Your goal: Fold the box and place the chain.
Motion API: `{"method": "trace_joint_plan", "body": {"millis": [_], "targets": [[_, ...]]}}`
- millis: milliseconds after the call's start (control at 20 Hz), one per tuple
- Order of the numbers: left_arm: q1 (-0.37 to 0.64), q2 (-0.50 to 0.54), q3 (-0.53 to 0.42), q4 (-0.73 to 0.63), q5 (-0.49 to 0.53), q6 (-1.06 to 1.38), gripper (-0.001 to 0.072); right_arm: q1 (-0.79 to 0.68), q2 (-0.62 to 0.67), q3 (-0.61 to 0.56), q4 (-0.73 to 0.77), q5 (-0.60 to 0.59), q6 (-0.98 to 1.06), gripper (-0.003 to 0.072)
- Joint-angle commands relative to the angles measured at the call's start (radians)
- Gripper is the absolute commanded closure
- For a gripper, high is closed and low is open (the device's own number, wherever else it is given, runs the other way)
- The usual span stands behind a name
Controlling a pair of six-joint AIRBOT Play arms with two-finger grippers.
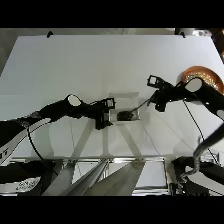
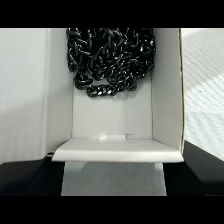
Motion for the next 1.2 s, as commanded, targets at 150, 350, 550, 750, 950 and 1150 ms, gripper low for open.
{"method": "trace_joint_plan", "body": {"millis": [150, 350, 550, 750, 950, 1150], "targets": [[0.000, 0.001, 0.000, 0.000, 0.000, 0.000, 0.0699, 0.026, 0.182, 0.000, 0.195, 0.114, 0.183, 0.0669], [0.000, 0.001, 0.000, 0.000, 0.000, 0.000, 0.0699, 0.146, 0.193, 0.000, 0.308, 0.190, 0.195, 0.0668], [0.000, 0.001, 0.000, 0.000, 0.000, 0.000, 0.0699, 0.211, 0.193, 0.000, 0.415, 0.188, 0.206, 0.0668], [0.000, 0.001, 0.000, 0.000, 0.000, 0.000, 0.0699, 0.214, 0.192, 0.000, 0.445, 0.206, 0.215, 0.0668], [0.000, 0.001, 0.000, 0.000, 0.000, 0.000, 0.0699, 0.214, 0.159, 0.000, 0.313, 0.187, 0.297, 0.0667], [0.000, 0.001, 0.000, 0.000, 0.000, 0.000, 0.0699, 0.214, 0.033, 0.000, 0.326, 0.187, 0.296, 0.0639]]}}
